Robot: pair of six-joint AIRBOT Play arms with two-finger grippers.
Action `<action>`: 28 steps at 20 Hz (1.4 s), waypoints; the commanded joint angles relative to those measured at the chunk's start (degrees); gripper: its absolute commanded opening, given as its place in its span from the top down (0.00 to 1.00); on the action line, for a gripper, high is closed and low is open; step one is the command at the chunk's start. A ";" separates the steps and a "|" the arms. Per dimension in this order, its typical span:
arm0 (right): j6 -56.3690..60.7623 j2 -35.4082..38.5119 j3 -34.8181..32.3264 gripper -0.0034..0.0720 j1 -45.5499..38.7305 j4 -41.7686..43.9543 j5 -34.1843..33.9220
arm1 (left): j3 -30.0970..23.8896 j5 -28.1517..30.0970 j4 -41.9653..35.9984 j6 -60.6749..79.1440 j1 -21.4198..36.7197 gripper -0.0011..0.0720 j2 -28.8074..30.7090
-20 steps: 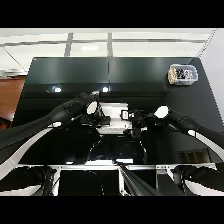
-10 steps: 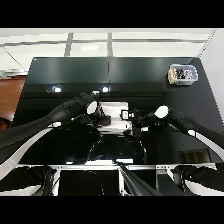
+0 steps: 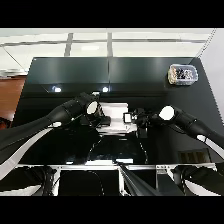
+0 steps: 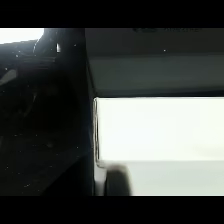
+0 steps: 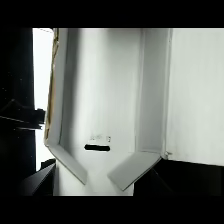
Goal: Fold the box and place the chain.
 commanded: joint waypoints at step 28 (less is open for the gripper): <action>4.26 0.59 0.04 0.66 2.47 5.55 -0.44 | 0.02 0.22 0.02 -0.07 0.02 0.95 0.00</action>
